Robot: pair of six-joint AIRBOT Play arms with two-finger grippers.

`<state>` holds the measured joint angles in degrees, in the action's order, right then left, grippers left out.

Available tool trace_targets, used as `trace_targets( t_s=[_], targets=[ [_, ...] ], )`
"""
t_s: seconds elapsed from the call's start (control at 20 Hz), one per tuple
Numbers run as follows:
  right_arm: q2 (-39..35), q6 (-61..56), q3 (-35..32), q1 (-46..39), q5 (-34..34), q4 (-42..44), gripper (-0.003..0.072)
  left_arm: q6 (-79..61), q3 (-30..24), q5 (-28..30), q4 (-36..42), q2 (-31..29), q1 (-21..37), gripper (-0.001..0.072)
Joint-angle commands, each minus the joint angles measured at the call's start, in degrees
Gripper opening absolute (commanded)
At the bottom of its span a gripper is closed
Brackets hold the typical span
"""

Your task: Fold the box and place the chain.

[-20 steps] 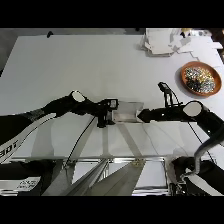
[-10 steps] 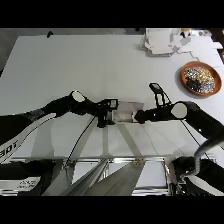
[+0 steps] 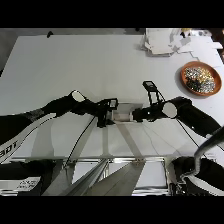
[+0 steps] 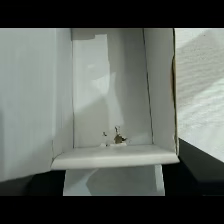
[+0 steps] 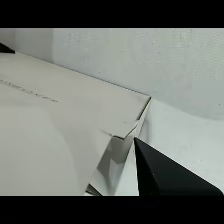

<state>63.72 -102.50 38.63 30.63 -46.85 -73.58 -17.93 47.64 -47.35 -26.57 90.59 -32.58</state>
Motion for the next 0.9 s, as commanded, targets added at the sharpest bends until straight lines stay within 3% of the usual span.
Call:
trace_targets(
  t_s=[0.0,0.4,0.85],
  targets=[
    [0.22,-6.05,0.48,0.48,-2.47,-6.64,0.0328,-0.02,-0.02,0.00,0.02,0.00,-0.02,0.0253],
    [0.61,-11.34,0.81,0.50,-4.79,-10.56,0.0314,-0.04,-0.02,0.00,0.02,0.00,-0.02,0.0253],
    [9.01,-14.08,8.24,4.42,-9.51,-13.05,0.0245,-0.04,-0.02,-0.02,0.02,0.00,-0.02,0.0253]
  ],
)
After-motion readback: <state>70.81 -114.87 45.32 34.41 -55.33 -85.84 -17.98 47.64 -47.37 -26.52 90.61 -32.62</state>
